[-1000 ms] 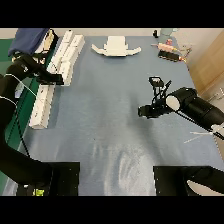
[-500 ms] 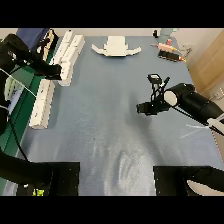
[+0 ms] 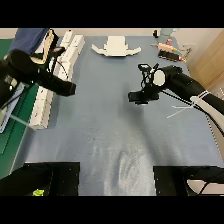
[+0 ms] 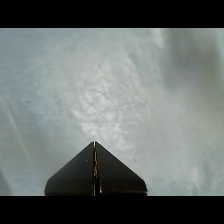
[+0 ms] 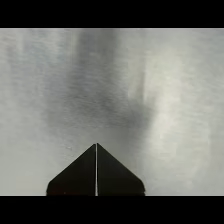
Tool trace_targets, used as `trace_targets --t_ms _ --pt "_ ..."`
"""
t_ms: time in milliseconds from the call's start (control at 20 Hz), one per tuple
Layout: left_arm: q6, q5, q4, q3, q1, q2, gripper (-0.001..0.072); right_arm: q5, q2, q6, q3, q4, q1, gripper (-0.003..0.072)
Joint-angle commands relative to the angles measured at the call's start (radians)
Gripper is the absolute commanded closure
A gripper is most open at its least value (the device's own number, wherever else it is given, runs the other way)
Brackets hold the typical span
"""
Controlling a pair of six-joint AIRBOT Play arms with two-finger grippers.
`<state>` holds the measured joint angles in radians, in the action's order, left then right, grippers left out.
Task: Fold the box.
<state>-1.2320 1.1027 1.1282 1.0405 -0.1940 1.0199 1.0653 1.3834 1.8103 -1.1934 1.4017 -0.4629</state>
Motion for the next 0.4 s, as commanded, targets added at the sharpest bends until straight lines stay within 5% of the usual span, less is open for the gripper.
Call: trace_targets --t_ms 0,350 --pt "-0.058 -0.097 0.001 -0.217 -0.091 -0.179 0.0695 -0.019 0.025 -0.013 -0.033 -0.082 0.000 0.0683" --pt "-0.148 -0.026 -0.072 -0.283 -0.112 -0.248 0.0694 -0.018 0.025 -0.013 -0.033 -0.082 0.000 0.0683"
